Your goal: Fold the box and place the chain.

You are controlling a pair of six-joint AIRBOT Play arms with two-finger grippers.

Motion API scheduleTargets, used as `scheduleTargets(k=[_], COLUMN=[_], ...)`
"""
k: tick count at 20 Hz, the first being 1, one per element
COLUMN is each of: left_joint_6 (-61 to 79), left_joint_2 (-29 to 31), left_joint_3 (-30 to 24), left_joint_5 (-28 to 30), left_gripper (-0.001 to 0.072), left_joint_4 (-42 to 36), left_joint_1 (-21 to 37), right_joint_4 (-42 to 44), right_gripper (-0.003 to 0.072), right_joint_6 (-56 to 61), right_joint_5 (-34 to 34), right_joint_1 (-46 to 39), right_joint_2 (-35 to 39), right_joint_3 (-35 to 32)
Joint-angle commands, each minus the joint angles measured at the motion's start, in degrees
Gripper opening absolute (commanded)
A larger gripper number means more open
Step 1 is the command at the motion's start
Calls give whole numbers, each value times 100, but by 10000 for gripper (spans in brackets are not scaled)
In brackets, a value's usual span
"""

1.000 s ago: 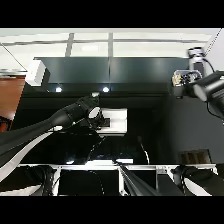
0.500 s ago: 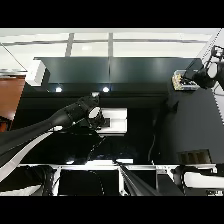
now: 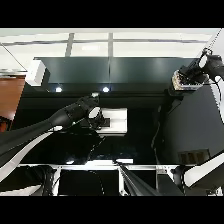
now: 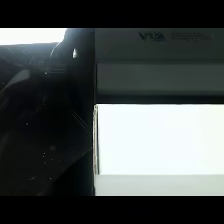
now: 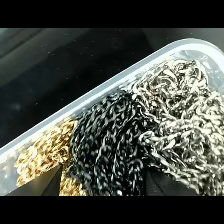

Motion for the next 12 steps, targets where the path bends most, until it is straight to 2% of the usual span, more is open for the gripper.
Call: scheduleTargets(k=[1, 2, 3, 4, 7, 12], left_joint_6=[4, 4, 4, 4, 4, 4], left_joint_2=[0, 0, 0, 0, 0, 0], left_joint_3=[7, 7, 7, 7, 7, 7], left_joint_5=[-13, -22, -22, -22, -22, -13], left_gripper=[31, 31, 31, 31, 31, 31], left_joint_4=[-109, -118, -116, -111, -114, -90], left_joint_1=[-2, -2, -2, -2, -2, -2], right_joint_4=[-17, -7, 7, 4, -15, 332], right_gripper=[409, 197, 45, 19, 18, 17], right_joint_6=[4, -39, -116, -214, -914, -1897], right_joint_5=[81, 181, 343, 505, 1040, 1438], right_joint_1=[-70, -76, -76, -76, -76, -76], right_joint_2=[-170, -170, -168, -136, 94, 1204], right_joint_3=[118, 164, 247, 350, 804, 1040])
